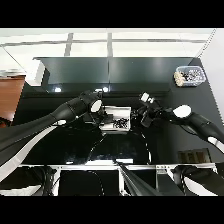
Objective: Fold the box and place the chain.
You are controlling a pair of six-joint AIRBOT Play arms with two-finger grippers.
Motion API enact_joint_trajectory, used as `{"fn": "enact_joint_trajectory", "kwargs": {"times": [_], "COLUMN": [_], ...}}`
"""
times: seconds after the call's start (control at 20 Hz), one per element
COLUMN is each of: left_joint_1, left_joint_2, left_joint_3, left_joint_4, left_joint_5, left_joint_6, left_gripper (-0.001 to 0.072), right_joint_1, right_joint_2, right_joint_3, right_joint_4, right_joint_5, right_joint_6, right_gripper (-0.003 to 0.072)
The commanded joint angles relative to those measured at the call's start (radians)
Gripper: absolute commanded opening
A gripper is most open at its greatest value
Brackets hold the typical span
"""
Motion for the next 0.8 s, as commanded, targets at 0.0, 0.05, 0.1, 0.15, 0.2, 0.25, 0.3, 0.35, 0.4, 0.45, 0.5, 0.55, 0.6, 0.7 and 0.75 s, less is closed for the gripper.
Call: {"fn": "enact_joint_trajectory", "kwargs": {"times": [0.0, 0.05, 0.1, 0.15, 0.2, 0.25, 0.3, 0.35, 0.4, 0.45, 0.5, 0.55, 0.6, 0.7, 0.75], "left_joint_1": [0.000, 0.000, 0.000, 0.000, 0.000, 0.000, 0.000, 0.000, 0.000, 0.000, 0.000, 0.000, 0.000, 0.000, 0.000], "left_joint_2": [0.000, 0.000, 0.000, 0.000, 0.000, 0.000, 0.000, 0.000, 0.000, 0.000, 0.000, 0.000, 0.000, 0.000, 0.000], "left_joint_3": [0.001, 0.001, 0.001, 0.001, 0.001, 0.001, 0.001, 0.001, 0.001, 0.001, 0.001, 0.001, 0.001, 0.001, 0.001], "left_joint_4": [0.002, 0.002, 0.002, 0.002, 0.002, 0.002, 0.002, 0.002, 0.002, 0.002, 0.002, 0.002, 0.002, 0.000, -0.001], "left_joint_5": [0.000, 0.000, 0.000, 0.000, 0.000, 0.000, 0.000, 0.000, 0.000, 0.000, 0.000, 0.000, 0.000, 0.000, 0.001], "left_joint_6": [-0.001, -0.001, -0.001, -0.001, -0.001, -0.001, -0.001, -0.001, -0.001, -0.001, -0.001, -0.001, -0.001, -0.001, -0.001], "left_gripper": [0.0029, 0.0029, 0.0029, 0.0030, 0.0029, 0.0029, 0.0029, 0.0029, 0.0029, 0.0029, 0.0029, 0.0029, 0.0029, 0.0029, 0.0029], "right_joint_1": [-0.049, -0.055, -0.055, -0.055, -0.055, -0.055, -0.055, -0.055, -0.055, -0.055, -0.055, -0.055, -0.054, -0.054, -0.054], "right_joint_2": [0.147, 0.193, 0.234, 0.276, 0.308, 0.336, 0.357, 0.373, 0.382, 0.384, 0.384, 0.384, 0.384, 0.384, 0.384], "right_joint_3": [0.001, 0.001, 0.002, 0.005, 0.015, 0.030, 0.048, 0.077, 0.109, 0.150, 0.193, 0.233, 0.270, 0.325, 0.338], "right_joint_4": [-0.089, -0.088, -0.087, -0.085, -0.078, -0.063, -0.035, -0.001, 0.035, 0.072, 0.109, 0.146, 0.179, 0.277, 0.338], "right_joint_5": [0.177, 0.256, 0.314, 0.367, 0.414, 0.457, 0.488, 0.513, 0.528, 0.541, 0.547, 0.549, 0.550, 0.552, 0.548], "right_joint_6": [0.266, 0.312, 0.356, 0.410, 0.460, 0.507, 0.533, 0.558, 0.580, 0.613, 0.650, 0.685, 0.707, 0.710, 0.709], "right_gripper": [0.0008, 0.0010, 0.0012, 0.0013, 0.0013, 0.0013, 0.0013, 0.0013, 0.0013, 0.0013, 0.0013, 0.0013, 0.0013, 0.0014, 0.0014]}}
